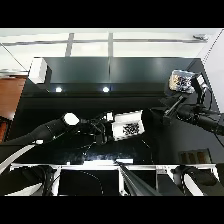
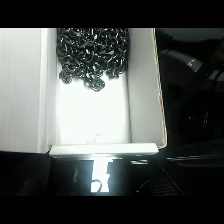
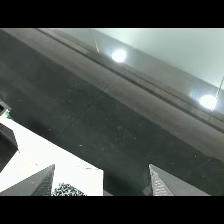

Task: Fold the box and place the chain.

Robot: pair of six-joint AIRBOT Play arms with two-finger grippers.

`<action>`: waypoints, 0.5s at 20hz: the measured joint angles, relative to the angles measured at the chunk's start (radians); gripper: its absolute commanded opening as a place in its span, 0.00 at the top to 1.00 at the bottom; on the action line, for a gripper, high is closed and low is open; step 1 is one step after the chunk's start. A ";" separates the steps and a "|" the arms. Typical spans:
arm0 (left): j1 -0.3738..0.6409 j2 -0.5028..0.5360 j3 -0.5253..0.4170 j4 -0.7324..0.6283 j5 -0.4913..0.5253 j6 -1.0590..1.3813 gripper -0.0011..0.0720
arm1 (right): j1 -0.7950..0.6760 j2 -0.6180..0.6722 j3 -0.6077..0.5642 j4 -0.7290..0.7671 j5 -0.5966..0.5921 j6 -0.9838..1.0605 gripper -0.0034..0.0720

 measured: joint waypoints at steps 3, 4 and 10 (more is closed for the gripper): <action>0.000 0.000 0.000 -0.008 0.000 0.002 0.02 | 0.000 0.000 0.000 0.000 0.000 0.000 0.02; 0.000 0.000 0.000 -0.010 0.000 0.002 0.02 | 0.000 0.000 0.000 0.000 0.000 0.000 0.02; -0.011 -0.006 0.008 -0.016 0.007 0.001 0.02 | 0.000 0.000 0.000 0.000 -0.003 0.000 0.02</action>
